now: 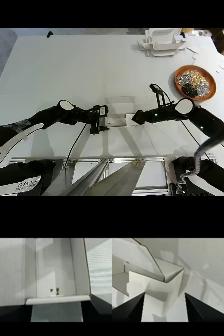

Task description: Fold the box and place the chain.

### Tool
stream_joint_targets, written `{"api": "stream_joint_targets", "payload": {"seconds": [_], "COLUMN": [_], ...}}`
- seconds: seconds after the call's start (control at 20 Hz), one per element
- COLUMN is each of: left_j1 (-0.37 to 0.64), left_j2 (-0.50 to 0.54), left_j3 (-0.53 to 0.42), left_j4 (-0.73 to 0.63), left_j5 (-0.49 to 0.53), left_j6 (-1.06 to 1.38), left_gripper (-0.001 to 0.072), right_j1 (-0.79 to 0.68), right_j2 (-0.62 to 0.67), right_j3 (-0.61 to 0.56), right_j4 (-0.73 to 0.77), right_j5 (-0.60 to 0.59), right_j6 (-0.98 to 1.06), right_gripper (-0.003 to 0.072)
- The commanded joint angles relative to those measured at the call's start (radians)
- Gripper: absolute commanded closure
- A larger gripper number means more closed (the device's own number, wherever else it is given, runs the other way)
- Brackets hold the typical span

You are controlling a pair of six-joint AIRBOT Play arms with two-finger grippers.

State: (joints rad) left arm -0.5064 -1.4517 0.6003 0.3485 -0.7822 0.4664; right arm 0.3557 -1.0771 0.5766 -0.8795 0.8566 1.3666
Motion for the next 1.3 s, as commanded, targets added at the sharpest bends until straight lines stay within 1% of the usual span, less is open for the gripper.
{"api": "stream_joint_targets", "payload": {"seconds": [0.0,0.15,0.25,0.4,0.65,0.9,0.95,1.05,1.15,1.2,1.25], "left_j1": [0.0,0.0,0.0,0.0,0.0,0.0,0.0,0.0,0.0,0.0,0.0], "left_j2": [0.001,0.001,0.001,0.001,0.001,0.001,0.001,0.001,0.001,0.001,0.001], "left_j3": [0.0,0.0,0.0,0.0,0.0,0.0,0.0,0.0,0.0,0.0,0.0], "left_j4": [0.0,0.0,0.0,0.0,0.0,0.0,0.0,0.0,0.0,0.0,0.0], "left_j5": [0.0,0.0,0.0,0.0,0.0,0.0,0.0,0.0,0.0,0.0,0.0], "left_j6": [0.0,0.0,0.0,0.0,0.0,0.0,0.0,0.0,0.0,0.0,0.0], "left_gripper": [0.0438,0.0438,0.0438,0.0438,0.0438,0.0438,0.0438,0.0438,0.0438,0.0438,0.0438], "right_j1": [0.088,0.144,0.18,0.238,0.251,0.311,0.311,0.311,0.311,0.311,0.312], "right_j2": [-0.032,-0.067,-0.104,-0.154,-0.185,-0.242,-0.245,-0.249,-0.256,-0.263,-0.27], "right_j3": [0.075,0.128,0.16,0.207,0.25,0.287,0.287,0.288,0.288,0.288,0.288], "right_j4": [-0.161,-0.318,-0.37,-0.383,-0.409,-0.495,-0.498,-0.517,-0.52,-0.52,-0.52], "right_j5": [-0.003,0.042,0.073,0.083,0.094,0.105,0.104,0.097,0.094,0.097,0.102], "right_j6": [0.164,0.322,0.394,0.438,0.522,0.623,0.633,0.683,0.702,0.702,0.703], "right_gripper": [0.0156,0.0158,0.0158,0.0158,0.0167,0.0168,0.0178,0.0228,0.0232,0.0271,0.0286]}}
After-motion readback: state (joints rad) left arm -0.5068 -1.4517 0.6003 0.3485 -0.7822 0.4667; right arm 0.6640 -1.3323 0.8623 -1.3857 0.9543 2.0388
